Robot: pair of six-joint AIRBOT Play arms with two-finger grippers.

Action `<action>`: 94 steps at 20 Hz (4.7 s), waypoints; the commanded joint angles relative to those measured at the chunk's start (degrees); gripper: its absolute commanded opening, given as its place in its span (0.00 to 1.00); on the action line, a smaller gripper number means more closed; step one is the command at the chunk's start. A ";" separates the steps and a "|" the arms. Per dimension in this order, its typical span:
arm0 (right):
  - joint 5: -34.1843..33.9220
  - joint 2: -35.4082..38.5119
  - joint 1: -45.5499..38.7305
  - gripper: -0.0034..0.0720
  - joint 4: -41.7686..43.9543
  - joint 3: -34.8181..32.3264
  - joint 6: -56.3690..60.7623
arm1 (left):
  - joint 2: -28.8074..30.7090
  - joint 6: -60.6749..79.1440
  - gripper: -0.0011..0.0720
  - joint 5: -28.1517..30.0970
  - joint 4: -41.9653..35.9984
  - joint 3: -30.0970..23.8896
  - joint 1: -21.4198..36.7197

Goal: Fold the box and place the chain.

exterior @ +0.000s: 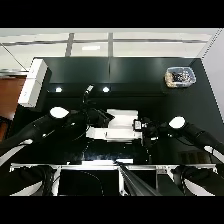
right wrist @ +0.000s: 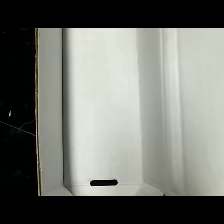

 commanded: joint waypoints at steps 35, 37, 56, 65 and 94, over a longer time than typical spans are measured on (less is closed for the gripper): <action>-0.02 -0.04 0.00 0.74 0.07 0.04 0.02 | 10.23 1.51 0.96 3.58 43.34 -7.78 -3.37; -0.02 -0.04 0.00 0.74 0.07 0.04 0.02 | 8.94 1.51 0.95 3.19 44.24 -7.78 -3.78; -0.02 -0.04 0.00 0.74 0.07 0.04 0.02 | 7.52 1.51 0.86 3.34 44.76 -7.65 -3.58; -0.02 -0.04 0.00 0.74 0.04 0.04 0.04 | 6.69 2.45 0.60 7.72 39.63 -7.65 -7.50; -0.04 -0.04 0.00 0.74 0.04 0.04 0.09 | 3.54 10.67 0.34 2.91 24.41 -5.81 -7.48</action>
